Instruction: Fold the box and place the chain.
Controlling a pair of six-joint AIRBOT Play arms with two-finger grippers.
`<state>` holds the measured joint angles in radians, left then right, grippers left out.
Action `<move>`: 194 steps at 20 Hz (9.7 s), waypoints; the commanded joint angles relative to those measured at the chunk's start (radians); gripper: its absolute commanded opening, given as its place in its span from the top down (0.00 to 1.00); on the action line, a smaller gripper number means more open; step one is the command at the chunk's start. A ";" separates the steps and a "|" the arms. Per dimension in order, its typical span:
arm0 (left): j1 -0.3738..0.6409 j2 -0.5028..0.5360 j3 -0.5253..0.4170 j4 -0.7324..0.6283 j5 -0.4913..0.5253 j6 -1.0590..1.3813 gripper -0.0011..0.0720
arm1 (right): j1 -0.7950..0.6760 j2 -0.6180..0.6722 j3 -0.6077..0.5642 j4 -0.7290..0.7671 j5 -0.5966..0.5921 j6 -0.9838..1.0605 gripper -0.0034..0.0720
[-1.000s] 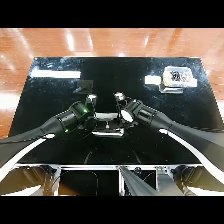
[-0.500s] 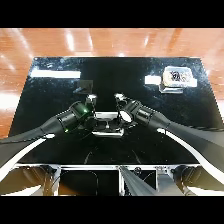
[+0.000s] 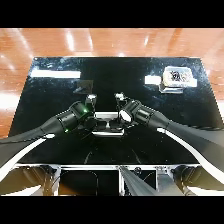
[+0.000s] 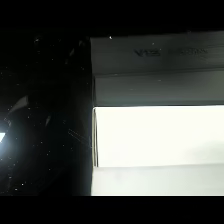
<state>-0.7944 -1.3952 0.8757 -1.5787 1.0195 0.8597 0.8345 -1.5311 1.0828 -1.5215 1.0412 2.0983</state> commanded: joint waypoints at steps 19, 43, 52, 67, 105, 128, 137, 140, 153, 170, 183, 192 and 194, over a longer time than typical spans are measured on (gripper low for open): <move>0.001 0.001 0.000 0.000 -0.002 0.005 0.95 | 0.001 0.005 0.004 0.029 0.030 -0.024 0.44; 0.001 0.001 0.000 0.004 -0.008 0.005 0.95 | 0.002 0.296 0.007 0.019 0.255 -0.103 0.44; 0.001 0.001 0.000 0.004 -0.007 0.005 0.95 | -0.016 0.484 0.005 -0.371 0.569 -0.116 0.44; 0.002 0.001 0.000 0.004 0.001 0.005 0.95 | -0.841 0.177 0.140 -0.151 -0.065 -0.232 0.06; 0.002 0.001 0.000 0.034 0.002 0.005 0.95 | -0.938 -0.360 0.602 0.172 -0.027 0.039 0.47; 0.002 0.001 0.000 0.034 0.000 0.005 0.95 | -0.996 -0.172 0.603 0.212 0.001 -0.275 0.92; 0.002 0.001 0.000 0.034 0.000 0.005 0.95 | -1.009 0.039 0.721 0.280 -0.013 -0.422 0.92; 0.002 0.001 0.000 0.034 0.000 0.005 0.95 | -1.009 0.126 0.721 0.299 -0.029 -0.470 0.92; 0.002 0.001 0.000 0.029 -0.003 0.005 0.95 | -0.919 0.475 0.720 0.448 0.379 -0.732 0.91; 0.002 0.001 0.000 0.026 -0.003 0.005 0.95 | -0.380 0.571 0.473 0.466 0.288 -0.715 0.91; 0.001 0.001 0.000 0.022 -0.004 0.005 0.95 | -0.195 0.404 0.458 0.540 0.169 -0.737 0.91; 0.001 0.001 0.000 0.022 -0.003 0.005 0.95 | -0.130 0.342 0.456 0.484 0.134 -0.756 0.91; 0.001 0.001 0.000 0.022 -0.003 0.005 0.95 | -0.130 0.341 0.425 0.419 0.168 -0.716 0.91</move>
<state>-0.7929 -1.3952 0.8757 -1.5574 1.0153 0.8642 0.6991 -1.1809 1.5295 -1.0264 1.1793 1.3464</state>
